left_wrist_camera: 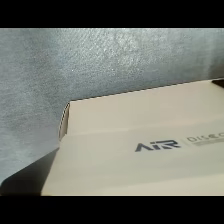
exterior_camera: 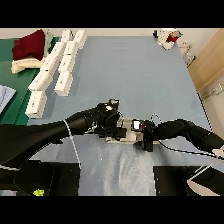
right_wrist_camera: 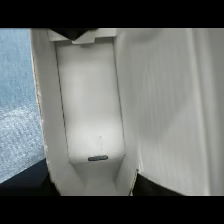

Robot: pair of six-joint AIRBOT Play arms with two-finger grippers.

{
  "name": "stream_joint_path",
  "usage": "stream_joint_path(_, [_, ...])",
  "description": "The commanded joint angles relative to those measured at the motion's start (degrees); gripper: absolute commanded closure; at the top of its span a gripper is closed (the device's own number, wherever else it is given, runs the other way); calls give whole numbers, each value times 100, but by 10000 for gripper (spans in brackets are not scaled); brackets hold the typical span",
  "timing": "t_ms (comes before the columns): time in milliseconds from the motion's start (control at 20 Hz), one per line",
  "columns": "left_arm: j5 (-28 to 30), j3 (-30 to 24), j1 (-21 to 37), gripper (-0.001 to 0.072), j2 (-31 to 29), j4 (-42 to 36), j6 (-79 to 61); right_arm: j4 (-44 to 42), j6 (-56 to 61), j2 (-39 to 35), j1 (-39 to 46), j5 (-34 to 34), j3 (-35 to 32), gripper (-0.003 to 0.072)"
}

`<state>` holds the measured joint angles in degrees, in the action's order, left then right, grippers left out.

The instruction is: Fold the box.

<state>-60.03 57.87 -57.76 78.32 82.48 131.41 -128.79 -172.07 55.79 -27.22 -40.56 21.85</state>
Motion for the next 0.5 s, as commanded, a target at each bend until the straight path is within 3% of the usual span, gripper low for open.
stream_joint_path(0, [-55,33,-13,252,42,26,96,0,0,-4,-2,0,-2,172])
stream_joint_path(350, [-52,33,-11,253,44,114,149,0,0,-4,-2,0,-2,172])
stream_joint_path(400, [-55,33,-13,390,44,133,153,0,0,-4,-2,0,-2,172])
stream_joint_path(450, [-50,33,-13,640,44,162,127,0,0,-4,-2,2,-2,172])
